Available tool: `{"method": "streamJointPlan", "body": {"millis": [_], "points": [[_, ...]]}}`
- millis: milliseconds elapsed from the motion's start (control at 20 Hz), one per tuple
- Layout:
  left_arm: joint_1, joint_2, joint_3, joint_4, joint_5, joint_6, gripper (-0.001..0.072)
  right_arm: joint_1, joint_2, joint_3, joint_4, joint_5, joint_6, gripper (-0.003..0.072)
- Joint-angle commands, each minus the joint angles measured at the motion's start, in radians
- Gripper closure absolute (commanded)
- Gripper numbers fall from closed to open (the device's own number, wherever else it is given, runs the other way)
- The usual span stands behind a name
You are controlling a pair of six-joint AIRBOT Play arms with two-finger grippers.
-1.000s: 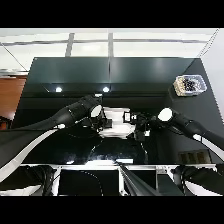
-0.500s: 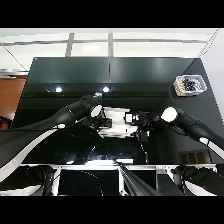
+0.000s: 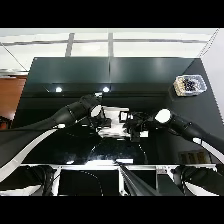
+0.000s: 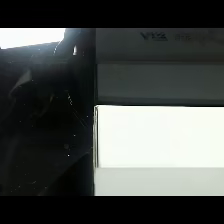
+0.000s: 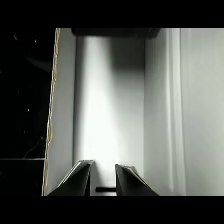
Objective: Fold the box and place the chain.
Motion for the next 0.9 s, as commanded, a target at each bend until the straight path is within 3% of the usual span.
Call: {"method": "streamJointPlan", "body": {"millis": [0, 100, 200, 300, 350, 400, 450, 500, 650, 750, 850], "points": [[0.000, 0.000, 0.001, -0.016, 0.006, 0.000, 0.0682, 0.020, -0.013, 0.001, 0.037, -0.044, 0.016, 0.0505], [0.000, 0.000, 0.001, -0.016, 0.006, 0.000, 0.0682, 0.010, -0.013, 0.001, 0.036, -0.040, 0.042, 0.0503], [0.000, 0.000, 0.001, -0.016, 0.005, 0.000, 0.0682, 0.008, -0.013, 0.001, 0.036, -0.043, 0.053, 0.0298], [0.000, 0.000, 0.001, -0.016, 0.005, 0.000, 0.0682, 0.008, -0.013, 0.001, 0.030, -0.042, 0.053, 0.0487], [0.000, 0.000, 0.001, -0.016, 0.005, -0.001, 0.0682, 0.008, -0.013, 0.001, 0.030, -0.043, 0.060, 0.0369], [0.000, 0.000, 0.001, -0.016, 0.005, -0.001, 0.0682, 0.004, -0.011, 0.002, 0.023, -0.043, 0.072, 0.0424], [0.000, 0.000, 0.001, -0.016, 0.005, 0.000, 0.0682, -0.008, 0.002, 0.002, -0.009, -0.034, 0.129, 0.0627], [0.000, 0.000, 0.001, -0.016, 0.004, 0.000, 0.0682, -0.030, 0.027, 0.003, -0.061, -0.011, 0.218, 0.0681], [0.000, 0.000, 0.001, -0.015, -0.009, 0.008, 0.0682, -0.193, 0.169, 0.019, -0.273, 0.174, 0.695, 0.0677], [0.000, 0.000, 0.001, -0.016, -0.016, 0.008, 0.0682, -0.378, 0.224, 0.018, -0.395, 0.199, 1.013, 0.0677], [0.000, 0.000, 0.001, -0.015, -0.014, 0.008, 0.0682, -0.573, 0.222, -0.013, -0.375, 0.200, 1.311, 0.0677]]}}
